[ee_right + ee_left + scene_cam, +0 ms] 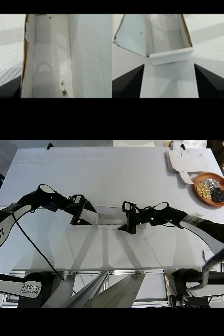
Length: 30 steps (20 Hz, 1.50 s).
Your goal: Fold the box and place the chain.
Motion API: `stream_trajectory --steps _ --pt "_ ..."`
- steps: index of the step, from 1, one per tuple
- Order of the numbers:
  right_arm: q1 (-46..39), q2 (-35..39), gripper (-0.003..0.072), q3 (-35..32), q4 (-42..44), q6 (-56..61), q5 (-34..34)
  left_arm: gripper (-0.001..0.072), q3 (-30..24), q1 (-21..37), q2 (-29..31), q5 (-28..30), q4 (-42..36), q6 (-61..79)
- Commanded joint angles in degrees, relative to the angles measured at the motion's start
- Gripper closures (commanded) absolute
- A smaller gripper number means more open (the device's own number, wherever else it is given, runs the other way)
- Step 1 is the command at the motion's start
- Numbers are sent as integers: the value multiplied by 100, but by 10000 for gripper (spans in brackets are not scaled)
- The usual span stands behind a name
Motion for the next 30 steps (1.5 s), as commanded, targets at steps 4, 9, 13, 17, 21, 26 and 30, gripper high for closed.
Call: stream_trajectory --steps 4,9,13,17,21,26,30 --pt "0 2 167 0 2 2 2 12 46 -107 -22 223 42 -442" --pt "2 2 167 0 2 2 2 13 46 -170 -24 407 35 -439" --pt "0 2 167 0 2 2 2 13 46 -293 -140 457 37 -437" --pt "2 2 167 0 2 0 0 13 46 -409 -254 566 35 -426" --pt "2 2 167 0 2 2 2 14 46 -457 -260 688 39 -413" --pt "2 2 167 0 2 0 2 15 46 -472 -260 682 42 -514" --pt "2 2 167 0 2 2 2 12 46 -422 -245 638 37 -605"
